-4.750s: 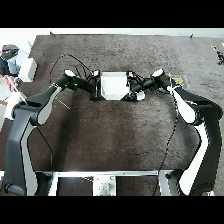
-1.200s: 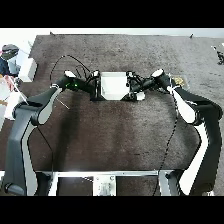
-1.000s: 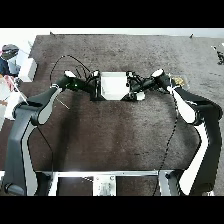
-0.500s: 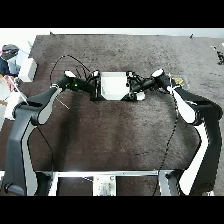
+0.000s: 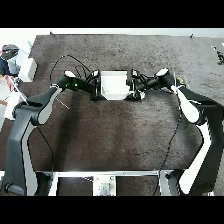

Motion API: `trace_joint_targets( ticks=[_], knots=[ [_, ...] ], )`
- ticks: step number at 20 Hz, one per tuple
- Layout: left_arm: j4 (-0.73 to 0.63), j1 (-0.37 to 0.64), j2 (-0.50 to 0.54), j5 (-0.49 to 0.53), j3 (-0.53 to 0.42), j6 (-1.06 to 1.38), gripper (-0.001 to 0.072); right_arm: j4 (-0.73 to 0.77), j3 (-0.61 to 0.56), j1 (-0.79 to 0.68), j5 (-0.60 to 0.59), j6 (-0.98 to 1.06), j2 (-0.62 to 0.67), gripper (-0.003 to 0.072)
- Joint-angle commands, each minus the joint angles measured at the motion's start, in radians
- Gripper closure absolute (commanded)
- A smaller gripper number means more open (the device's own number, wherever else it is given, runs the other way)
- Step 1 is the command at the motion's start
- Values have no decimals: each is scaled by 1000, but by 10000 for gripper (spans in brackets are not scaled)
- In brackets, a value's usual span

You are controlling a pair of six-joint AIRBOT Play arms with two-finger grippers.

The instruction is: Fold the box and place the chain.

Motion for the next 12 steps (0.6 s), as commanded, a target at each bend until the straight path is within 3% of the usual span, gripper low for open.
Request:
trace_joint_targets(
  ticks=[1, 7, 8, 9, 10, 12],
  knots=[
    [2, 1, -1, -6, 0, 0, 242, -18, 1, -19, 14, 1, 34, -30],
    [2, 1, -1, -5, 0, 0, 242, -235, 1, -22, 15, 97, 142, -27],
    [2, 1, -1, -6, 0, 0, 243, -235, 1, -22, 17, 121, 163, 16],
    [2, 1, -1, -6, 0, 0, 242, -220, 1, -21, 19, 132, 182, 188],
    [2, 1, -1, -6, 0, 0, 242, -174, 1, -20, 27, 132, 199, 426],
    [2, 1, -1, -6, 0, 0, 242, 2, 1, -19, 27, 132, 209, 676]
  ],
)
